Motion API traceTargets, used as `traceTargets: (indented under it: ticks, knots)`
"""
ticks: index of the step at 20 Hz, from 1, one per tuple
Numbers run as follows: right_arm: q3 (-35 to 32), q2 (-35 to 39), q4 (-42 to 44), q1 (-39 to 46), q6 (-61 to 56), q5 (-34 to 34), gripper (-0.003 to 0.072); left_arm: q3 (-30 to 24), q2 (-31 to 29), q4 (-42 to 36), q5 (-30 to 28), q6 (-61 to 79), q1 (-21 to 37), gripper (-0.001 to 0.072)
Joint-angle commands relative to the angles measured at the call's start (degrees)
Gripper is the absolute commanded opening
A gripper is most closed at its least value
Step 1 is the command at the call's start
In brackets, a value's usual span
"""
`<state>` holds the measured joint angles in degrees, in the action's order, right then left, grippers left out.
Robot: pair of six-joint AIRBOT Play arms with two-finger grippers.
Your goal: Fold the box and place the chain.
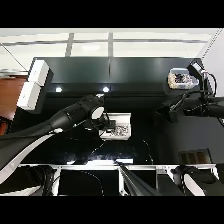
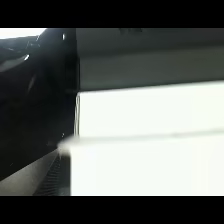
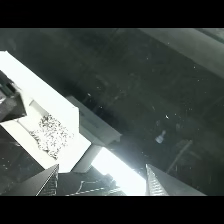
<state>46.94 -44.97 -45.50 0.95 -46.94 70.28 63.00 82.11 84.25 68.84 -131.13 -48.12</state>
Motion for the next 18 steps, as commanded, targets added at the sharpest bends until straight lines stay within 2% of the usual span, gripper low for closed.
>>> traceTargets:
  ticks: [1,5,8,10,12,13,14,16,18]
  knots:
    - [0.00,0.04,0.00,0.00,0.00,-0.48,0.0605,1.53,-3.28,1.38,6.54,7.89,0.13,0.0540]
    - [0.00,0.04,0.00,0.00,0.00,-0.72,0.0605,-0.20,-10.95,4.42,10.58,17.62,2.49,0.0540]
    - [0.00,0.04,-0.15,0.00,0.02,-1.18,0.0605,-6.51,-18.05,3.37,12.15,25.57,10.29,0.0540]
    - [0.00,0.04,-0.42,0.00,0.02,-1.86,0.0605,-12.61,-23.45,-5.62,8.13,36.63,18.99,0.0540]
    - [0.00,0.04,-0.79,0.00,0.02,-2.73,0.0606,-19.34,-27.43,-23.47,4.04,57.24,29.11,0.0541]
    - [0.00,0.04,-0.94,0.00,0.02,-3.30,0.0605,-22.58,-27.93,-32.85,4.28,69.55,33.90,0.0612]
    - [0.00,0.04,-1.01,0.00,0.02,-3.52,0.0606,-25.22,-27.76,-37.42,3.85,77.70,36.98,0.0715]
    - [0.00,0.04,-1.11,0.00,0.02,-3.43,0.0606,-29.70,-26.73,-39.08,-0.59,92.43,39.26,0.0716]
    - [0.00,0.04,-1.11,0.00,0.02,-3.23,0.0606,-32.92,-25.51,-39.69,-6.40,108.54,38.16,0.0716]
